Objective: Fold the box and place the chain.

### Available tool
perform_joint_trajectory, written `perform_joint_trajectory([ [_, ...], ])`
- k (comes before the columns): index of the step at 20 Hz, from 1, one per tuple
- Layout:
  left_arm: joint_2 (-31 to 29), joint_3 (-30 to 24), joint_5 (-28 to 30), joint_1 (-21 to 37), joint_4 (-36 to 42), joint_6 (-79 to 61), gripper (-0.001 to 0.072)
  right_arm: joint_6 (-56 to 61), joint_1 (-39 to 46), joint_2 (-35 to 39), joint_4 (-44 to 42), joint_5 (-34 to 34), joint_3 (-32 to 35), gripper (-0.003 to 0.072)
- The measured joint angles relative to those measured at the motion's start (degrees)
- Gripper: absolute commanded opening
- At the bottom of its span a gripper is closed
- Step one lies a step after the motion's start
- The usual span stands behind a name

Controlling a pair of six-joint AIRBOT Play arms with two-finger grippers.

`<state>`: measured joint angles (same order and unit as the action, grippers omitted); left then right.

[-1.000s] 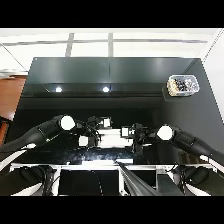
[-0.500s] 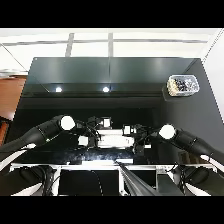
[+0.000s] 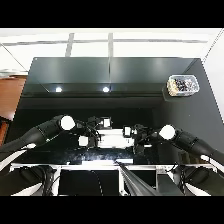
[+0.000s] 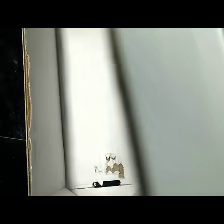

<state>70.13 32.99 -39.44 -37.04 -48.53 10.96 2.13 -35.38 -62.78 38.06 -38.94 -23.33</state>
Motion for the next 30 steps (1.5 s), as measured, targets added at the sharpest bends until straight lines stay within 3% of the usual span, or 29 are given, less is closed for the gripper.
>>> perform_joint_trajectory([
  [17,0.1,0.0,0.1,0.0,1.1,0.0,0.0028,-1.1,0.0,0.0,-0.1,3.0,0.0,0.0703],
  [18,0.1,0.0,0.1,0.0,1.2,0.0,0.0028,-1.1,0.0,0.0,-0.1,3.0,0.0,0.0665],
  [19,0.1,0.0,0.1,0.0,1.2,0.0,0.0028,-1.1,0.0,0.0,-0.1,3.0,0.0,0.0535],
  [28,0.2,0.4,0.0,0.0,0.8,0.0,0.0029,-1.1,0.0,0.0,-0.1,2.4,0.0,0.0532],
  [29,0.2,0.7,-0.1,0.0,0.8,0.0,0.0039,-1.1,0.0,0.0,-0.1,2.3,0.0,0.0532],
  [30,0.2,1.0,-0.1,0.0,0.5,-0.1,0.0125,-1.1,0.0,0.0,-0.1,2.2,0.0,0.0532],
])
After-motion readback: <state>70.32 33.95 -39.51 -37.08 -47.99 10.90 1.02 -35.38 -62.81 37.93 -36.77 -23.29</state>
